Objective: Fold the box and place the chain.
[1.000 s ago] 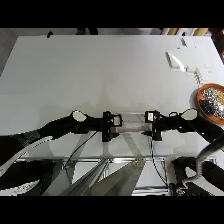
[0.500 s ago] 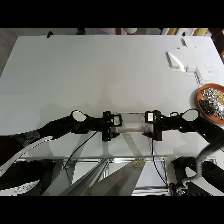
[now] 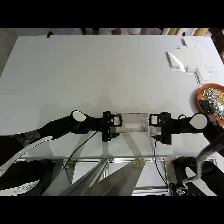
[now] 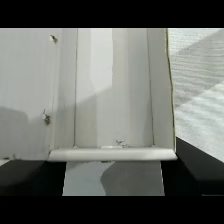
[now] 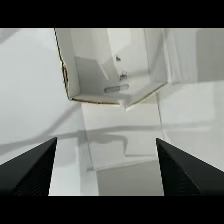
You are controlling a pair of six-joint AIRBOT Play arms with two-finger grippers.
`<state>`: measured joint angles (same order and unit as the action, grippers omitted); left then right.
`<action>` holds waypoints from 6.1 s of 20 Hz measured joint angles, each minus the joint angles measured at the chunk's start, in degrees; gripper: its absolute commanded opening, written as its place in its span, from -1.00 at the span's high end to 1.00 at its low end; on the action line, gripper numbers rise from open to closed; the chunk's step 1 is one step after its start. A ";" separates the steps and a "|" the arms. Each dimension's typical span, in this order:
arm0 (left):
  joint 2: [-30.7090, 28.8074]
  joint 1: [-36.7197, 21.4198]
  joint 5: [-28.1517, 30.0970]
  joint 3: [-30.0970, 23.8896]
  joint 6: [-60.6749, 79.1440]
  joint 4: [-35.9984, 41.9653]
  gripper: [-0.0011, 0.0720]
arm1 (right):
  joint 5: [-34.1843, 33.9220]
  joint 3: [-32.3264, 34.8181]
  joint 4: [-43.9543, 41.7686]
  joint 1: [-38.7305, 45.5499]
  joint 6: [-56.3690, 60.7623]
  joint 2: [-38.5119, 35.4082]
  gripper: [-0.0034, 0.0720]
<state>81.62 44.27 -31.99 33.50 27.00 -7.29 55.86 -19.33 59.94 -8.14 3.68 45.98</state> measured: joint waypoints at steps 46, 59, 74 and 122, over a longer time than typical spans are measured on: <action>0.00 0.00 0.04 0.00 -0.02 -0.02 0.11 | 6.38 -8.24 6.21 -3.58 -6.56 2.01 0.45; 0.00 0.00 0.07 0.00 -0.02 -0.02 0.11 | -4.26 -0.66 -10.51 -3.58 -20.33 5.44 0.51; 0.00 0.00 0.02 0.00 0.00 -0.04 0.11 | -5.95 0.48 -19.69 -3.61 -22.14 6.36 -0.31; 0.00 0.02 0.02 0.00 -0.02 0.00 0.11 | 3.76 -3.08 -7.74 17.49 47.43 13.38 0.87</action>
<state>81.62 44.29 -31.97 33.50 26.98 -7.29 59.61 -22.41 52.21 9.34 51.11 59.35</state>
